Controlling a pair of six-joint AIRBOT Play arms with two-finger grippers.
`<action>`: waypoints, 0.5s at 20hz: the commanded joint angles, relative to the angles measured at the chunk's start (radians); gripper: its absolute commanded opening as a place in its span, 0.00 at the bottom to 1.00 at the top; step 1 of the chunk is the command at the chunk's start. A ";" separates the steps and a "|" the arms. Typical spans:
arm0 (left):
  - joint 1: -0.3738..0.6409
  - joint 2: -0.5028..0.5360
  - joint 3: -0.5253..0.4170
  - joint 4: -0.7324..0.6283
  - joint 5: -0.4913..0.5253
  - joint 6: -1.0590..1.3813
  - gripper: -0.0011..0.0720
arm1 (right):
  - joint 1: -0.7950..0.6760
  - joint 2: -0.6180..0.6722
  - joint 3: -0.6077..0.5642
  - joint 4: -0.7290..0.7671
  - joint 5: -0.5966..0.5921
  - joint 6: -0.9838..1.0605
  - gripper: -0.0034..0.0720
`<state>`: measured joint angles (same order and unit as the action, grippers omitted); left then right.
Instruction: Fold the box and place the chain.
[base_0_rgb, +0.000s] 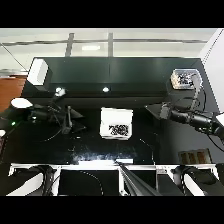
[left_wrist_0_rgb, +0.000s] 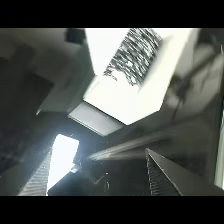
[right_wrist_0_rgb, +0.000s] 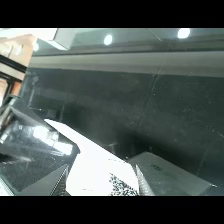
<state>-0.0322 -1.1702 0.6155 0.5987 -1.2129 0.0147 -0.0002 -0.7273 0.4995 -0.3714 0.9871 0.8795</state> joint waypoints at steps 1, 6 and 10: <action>-0.156 -0.100 0.056 0.082 0.019 0.176 0.97 | 0.000 0.001 0.001 -0.002 -0.004 0.004 0.73; -0.237 -0.150 0.068 0.095 0.182 0.240 0.97 | 0.000 0.001 0.001 -0.002 -0.004 0.004 0.73; -0.237 -0.154 0.068 0.033 0.170 0.328 0.97 | 0.000 0.001 0.001 -0.002 -0.004 0.004 0.73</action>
<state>-0.2562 -1.3128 0.6800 0.6601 -1.0630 0.2676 -0.0002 -0.7273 0.4995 -0.3740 0.9829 0.8829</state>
